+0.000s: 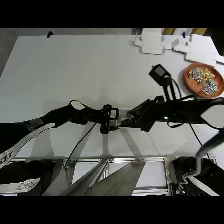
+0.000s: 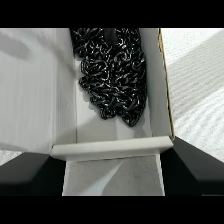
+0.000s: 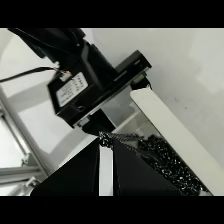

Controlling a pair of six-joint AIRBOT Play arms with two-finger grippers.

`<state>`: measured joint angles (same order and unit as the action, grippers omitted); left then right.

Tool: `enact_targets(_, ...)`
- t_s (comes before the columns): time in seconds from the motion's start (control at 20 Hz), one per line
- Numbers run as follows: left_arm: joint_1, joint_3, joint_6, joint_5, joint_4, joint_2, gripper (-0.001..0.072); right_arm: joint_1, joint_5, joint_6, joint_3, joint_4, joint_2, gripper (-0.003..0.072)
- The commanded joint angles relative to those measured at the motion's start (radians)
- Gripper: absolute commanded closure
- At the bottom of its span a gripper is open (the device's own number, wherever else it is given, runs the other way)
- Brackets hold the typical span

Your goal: Fold the box and place the chain.

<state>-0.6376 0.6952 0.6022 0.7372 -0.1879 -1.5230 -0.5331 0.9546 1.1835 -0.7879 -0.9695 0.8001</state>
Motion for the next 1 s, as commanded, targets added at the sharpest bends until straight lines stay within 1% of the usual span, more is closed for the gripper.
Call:
enact_targets(0.0,0.000,0.000,0.000,0.000,0.000,0.000,0.0438,-0.029,-0.022,-0.002,-0.001,-0.048,0.103,0.0669)
enact_targets(0.05,0.000,0.000,0.000,0.000,0.000,0.000,0.0438,-0.029,-0.018,-0.003,-0.001,-0.050,0.114,0.0598)
enact_targets(0.1,0.000,0.000,0.000,0.000,0.000,0.000,0.0438,-0.029,-0.012,-0.008,-0.001,-0.048,0.116,0.0497)
enact_targets(0.15,0.000,0.000,0.000,0.000,0.000,0.000,0.0438,-0.029,-0.004,-0.016,-0.002,-0.048,0.116,0.0457)
enact_targets(0.25,0.000,0.000,0.000,0.000,0.000,0.000,0.0438,-0.029,0.000,-0.018,-0.028,-0.084,0.116,0.0452)
enact_targets(0.3,0.000,0.000,0.000,0.000,0.000,0.000,0.0438,-0.029,-0.001,-0.016,-0.063,-0.122,0.116,0.0451)
enact_targets(0.4,0.000,0.000,0.000,0.000,0.000,0.000,0.0438,-0.008,-0.014,0.047,-0.141,-0.242,0.119,0.0460)
enact_targets(0.45,0.000,0.000,0.000,0.000,0.000,0.000,0.0438,0.016,-0.026,0.077,-0.164,-0.297,0.124,0.0482)
enact_targets(0.5,0.000,0.000,0.000,0.000,0.000,0.000,0.0438,0.051,-0.028,0.080,-0.170,-0.319,0.134,0.0526)
enact_targets(0.65,0.000,0.000,0.000,0.000,0.000,0.000,0.0438,0.128,0.033,0.040,-0.170,-0.316,0.204,0.0535)
enact_targets(0.7,0.000,0.000,0.000,0.000,0.000,0.000,0.0438,0.127,0.038,-0.024,-0.169,-0.315,0.232,0.0588)
enact_targets(0.75,0.000,0.000,0.000,0.000,0.000,0.000,0.0438,0.118,0.034,-0.101,-0.168,-0.299,0.255,0.0671)
enact_targets(0.85,0.000,0.000,0.000,0.000,0.000,0.000,0.0438,0.084,0.025,-0.209,-0.167,-0.261,0.304,0.0673)
enact_targets(0.95,0.000,0.000,0.000,0.000,0.000,0.000,0.0438,0.037,0.034,-0.224,-0.167,-0.253,0.349,0.0673)
